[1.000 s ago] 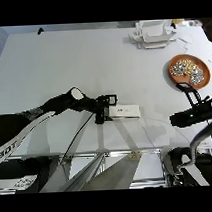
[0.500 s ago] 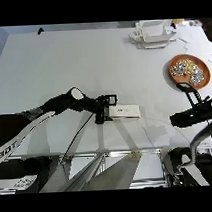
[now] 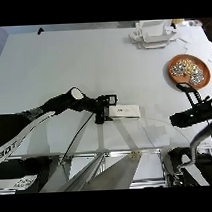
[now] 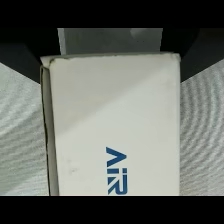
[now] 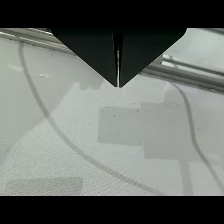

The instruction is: Fold the box and place the chain.

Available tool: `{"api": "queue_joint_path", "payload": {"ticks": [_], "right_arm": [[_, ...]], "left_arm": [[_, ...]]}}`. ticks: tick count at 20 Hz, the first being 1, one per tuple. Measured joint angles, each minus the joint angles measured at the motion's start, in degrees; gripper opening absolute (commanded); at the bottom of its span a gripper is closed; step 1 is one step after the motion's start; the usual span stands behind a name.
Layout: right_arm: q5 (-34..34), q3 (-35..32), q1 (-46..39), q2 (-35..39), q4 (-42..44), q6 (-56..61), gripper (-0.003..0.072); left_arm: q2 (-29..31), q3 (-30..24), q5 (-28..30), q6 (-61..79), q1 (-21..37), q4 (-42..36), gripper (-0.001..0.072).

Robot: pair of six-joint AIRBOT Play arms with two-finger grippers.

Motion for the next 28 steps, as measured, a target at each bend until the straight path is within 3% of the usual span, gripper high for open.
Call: {"api": "queue_joint_path", "payload": {"ticks": [4, 6, 7, 12, 16, 22, 26, 28], "right_arm": [[0.00, 0.00, 0.00, 0.00, 0.02, 0.00, 0.0018], [-0.02, 0.00, 0.00, -0.02, 0.02, 0.00, 0.0018], [0.00, 0.00, 0.00, -0.02, 0.02, 0.00, 0.0018], [0.02, 0.00, 0.00, 0.00, 0.00, 0.00, 0.0018], [0.17, 0.00, 0.00, -0.02, 0.00, 0.00, 0.0018], [0.22, 0.00, 0.00, 0.00, 0.00, 0.00, 0.0018], [0.22, 0.00, 0.00, 0.00, 0.00, 0.00, 0.0018], [0.22, 0.00, 0.00, 0.00, 0.02, 0.00, 0.0018]], "left_arm": [[-0.02, -0.02, -0.70, -0.09, -0.11, -1.40, 0.0271], [-0.04, -0.15, -4.92, 0.02, -0.31, -1.62, 0.0231], [-0.04, -0.13, -5.55, 0.00, -0.28, -1.53, -0.0008], [4.81, -0.09, -2.82, -7.80, 0.85, 0.04, 0.0002], [14.47, -0.09, 1.88, -25.11, 5.20, 9.35, 0.0003], [26.69, -0.09, 4.55, -61.24, 18.91, 30.25, 0.0003], [28.26, -0.22, -0.59, -82.97, 29.92, 46.18, 0.0015], [27.82, -0.94, -3.28, -88.43, 34.84, 50.07, 0.0115]]}}
